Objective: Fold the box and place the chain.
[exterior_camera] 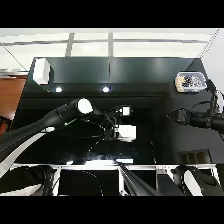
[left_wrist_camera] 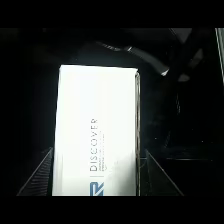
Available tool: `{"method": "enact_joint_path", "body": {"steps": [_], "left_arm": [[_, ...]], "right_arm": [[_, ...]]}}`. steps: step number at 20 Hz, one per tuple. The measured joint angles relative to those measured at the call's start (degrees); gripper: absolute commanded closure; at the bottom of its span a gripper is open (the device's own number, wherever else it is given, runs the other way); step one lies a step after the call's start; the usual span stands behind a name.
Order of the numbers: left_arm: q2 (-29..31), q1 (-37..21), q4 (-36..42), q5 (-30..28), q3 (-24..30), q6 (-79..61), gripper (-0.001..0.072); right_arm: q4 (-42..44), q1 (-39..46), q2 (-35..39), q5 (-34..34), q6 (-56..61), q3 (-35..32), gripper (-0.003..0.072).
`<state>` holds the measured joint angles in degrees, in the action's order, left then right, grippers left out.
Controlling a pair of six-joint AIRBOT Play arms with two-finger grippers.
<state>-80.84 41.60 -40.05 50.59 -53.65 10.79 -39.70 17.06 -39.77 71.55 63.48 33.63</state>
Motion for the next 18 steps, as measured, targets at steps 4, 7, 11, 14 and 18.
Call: {"method": "enact_joint_path", "body": {"steps": [4, 7, 11, 14, 18], "left_arm": [[-0.5, 0.3, 0.0, 0.8, -0.3, 0.2, 0.0002], [-0.6, 0.4, 0.0, 0.9, -0.4, 0.2, 0.0002], [-0.6, 0.4, -0.2, 0.9, -0.4, 0.2, 0.0001], [-0.6, 0.9, -2.4, 0.7, -0.4, 0.1, 0.0001], [-0.7, 2.5, -5.5, -0.8, -0.4, 0.1, 0.0001]], "right_arm": [[0.0, 0.0, 0.0, 0.0, 0.0, 0.0, 0.0677], [-0.1, 0.0, 0.0, 0.0, 0.0, 0.0, 0.0677], [-0.1, 0.0, 0.0, 0.0, 0.0, 0.0, 0.0677], [-0.1, 0.0, 0.0, 0.0, 0.0, 0.0, 0.0677], [-0.1, 0.0, 0.0, 0.0, 0.0, 0.0, 0.0677]]}}
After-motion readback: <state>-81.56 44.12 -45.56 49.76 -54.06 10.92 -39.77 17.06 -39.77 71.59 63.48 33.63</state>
